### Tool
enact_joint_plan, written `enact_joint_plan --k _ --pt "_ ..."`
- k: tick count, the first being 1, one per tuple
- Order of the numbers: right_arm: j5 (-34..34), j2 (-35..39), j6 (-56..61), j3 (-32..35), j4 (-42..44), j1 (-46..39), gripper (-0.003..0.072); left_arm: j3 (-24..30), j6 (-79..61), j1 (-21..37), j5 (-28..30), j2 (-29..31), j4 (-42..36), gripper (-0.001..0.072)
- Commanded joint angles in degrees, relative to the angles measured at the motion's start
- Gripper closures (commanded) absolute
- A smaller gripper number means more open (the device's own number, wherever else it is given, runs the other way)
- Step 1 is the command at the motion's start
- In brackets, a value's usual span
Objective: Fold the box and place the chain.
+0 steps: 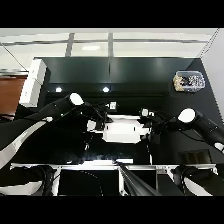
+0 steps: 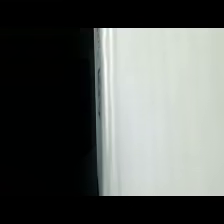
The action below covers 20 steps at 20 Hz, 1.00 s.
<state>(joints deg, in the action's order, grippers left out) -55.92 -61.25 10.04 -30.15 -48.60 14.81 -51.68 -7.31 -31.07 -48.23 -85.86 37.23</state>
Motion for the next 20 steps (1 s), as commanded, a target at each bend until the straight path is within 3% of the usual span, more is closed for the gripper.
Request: enact_joint_plan --k 1,6,9,13,16,20 --pt "0.8 -0.1 -0.5 0.3 -2.8 3.8 0.0077 0.0 0.2 0.1 -0.3 0.0 0.0 0.0682" --pt "1.9 -0.2 -0.4 0.3 -3.5 8.4 0.0077 0.0 0.2 0.1 -0.2 0.0 0.0 0.0682" --pt "3.8 -1.0 0.2 0.8 0.9 10.0 0.0077 0.0 0.2 0.1 -0.2 0.0 0.0 0.0683" --pt "9.8 -1.1 0.2 2.0 4.6 11.8 0.0077 0.0 0.2 0.1 -0.2 0.0 0.0 0.0683" --pt "15.3 -0.3 0.2 1.9 4.9 12.7 0.0077 0.0 0.2 0.1 -0.2 0.0 0.0 0.0683" --pt "15.7 3.4 0.5 1.2 2.1 11.7 0.0077 0.0 0.2 0.1 0.5 0.0 0.0 0.0683"
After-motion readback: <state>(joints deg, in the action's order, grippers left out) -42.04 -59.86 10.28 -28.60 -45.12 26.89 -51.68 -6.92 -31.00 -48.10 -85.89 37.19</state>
